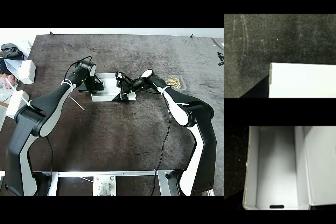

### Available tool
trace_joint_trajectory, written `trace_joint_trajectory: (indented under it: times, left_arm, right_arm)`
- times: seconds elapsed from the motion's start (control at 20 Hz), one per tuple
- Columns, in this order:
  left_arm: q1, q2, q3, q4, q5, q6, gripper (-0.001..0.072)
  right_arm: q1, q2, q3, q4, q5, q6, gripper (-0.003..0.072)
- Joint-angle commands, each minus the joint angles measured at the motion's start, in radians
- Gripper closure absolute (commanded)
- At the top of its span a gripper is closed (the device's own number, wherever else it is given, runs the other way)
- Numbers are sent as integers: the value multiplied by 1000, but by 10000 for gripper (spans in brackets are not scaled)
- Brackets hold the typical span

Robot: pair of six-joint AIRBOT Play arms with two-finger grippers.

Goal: Fold the box and place the chain.

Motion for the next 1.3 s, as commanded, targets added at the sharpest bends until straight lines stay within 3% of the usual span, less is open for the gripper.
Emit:
trace_joint_trajectory:
  times: [0.0, 0.05, 0.65, 0.95, 1.15, 1.2, 1.25]
  left_arm:
    - [0, 0, 0, -34, 19, 35, 463]
    - [0, 2, 1, -45, 20, 49, 435]
    - [0, 28, 8, -90, -5, 76, 434]
    - [3, 47, 11, -89, -61, 87, 434]
    - [10, 95, 68, -52, -149, 263, 429]
    - [19, 113, 70, -48, -179, 296, 351]
    - [27, 131, 70, -49, -194, 315, 336]
  right_arm:
    - [0, 0, 0, 0, 0, 0, 153]
    - [0, 0, 0, 0, 0, 0, 153]
    - [0, 0, 0, 0, 0, 0, 153]
    - [0, 0, 0, 0, 0, 0, 153]
    - [0, 0, 0, 0, 0, 0, 153]
    - [0, 0, 0, 1, 0, 0, 153]
    - [0, 0, 0, 0, 0, 0, 153]
